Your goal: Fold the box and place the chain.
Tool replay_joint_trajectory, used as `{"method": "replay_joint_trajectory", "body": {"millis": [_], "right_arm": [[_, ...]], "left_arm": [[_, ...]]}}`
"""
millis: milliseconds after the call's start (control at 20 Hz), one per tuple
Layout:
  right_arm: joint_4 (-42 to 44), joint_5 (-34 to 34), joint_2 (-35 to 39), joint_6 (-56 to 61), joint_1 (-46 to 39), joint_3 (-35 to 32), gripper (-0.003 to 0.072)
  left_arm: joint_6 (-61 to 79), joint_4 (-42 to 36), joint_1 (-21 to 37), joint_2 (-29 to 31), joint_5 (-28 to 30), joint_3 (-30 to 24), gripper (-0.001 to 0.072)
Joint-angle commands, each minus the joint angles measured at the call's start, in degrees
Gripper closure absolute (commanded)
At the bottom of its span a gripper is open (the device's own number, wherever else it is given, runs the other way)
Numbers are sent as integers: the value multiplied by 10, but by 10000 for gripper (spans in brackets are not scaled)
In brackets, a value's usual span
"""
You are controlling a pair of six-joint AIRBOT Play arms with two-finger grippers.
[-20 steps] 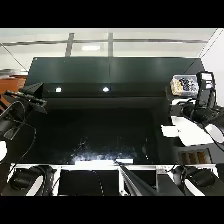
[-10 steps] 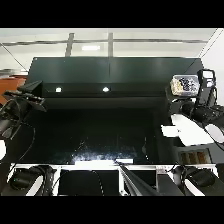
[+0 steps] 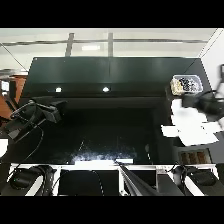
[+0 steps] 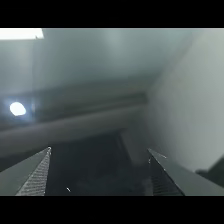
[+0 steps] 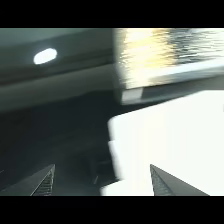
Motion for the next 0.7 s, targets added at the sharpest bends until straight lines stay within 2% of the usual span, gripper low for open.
{"method": "replay_joint_trajectory", "body": {"millis": [0, 100, 200, 300, 450, 650], "right_arm": [[4, 21, -14, -42, -247, 26, -17], [108, 11, -56, -92, -429, 27, -17], [294, 27, -109, -179, -595, 35, -17], [439, 50, -157, -270, -708, 48, -13], [519, 134, -263, -410, -783, 97, -8], [552, 252, -422, -572, -787, 194, -9]], "left_arm": [[-1, -26, 0, -1, -47, 0, 13], [-1, -27, 0, -2, -51, 0, 13], [0, -27, 0, -2, -50, 0, 13], [0, -27, 0, -2, -49, 0, 13], [0, -27, 0, -2, -50, 0, 12], [8, -21, 0, -2, -48, 0, 12]]}}
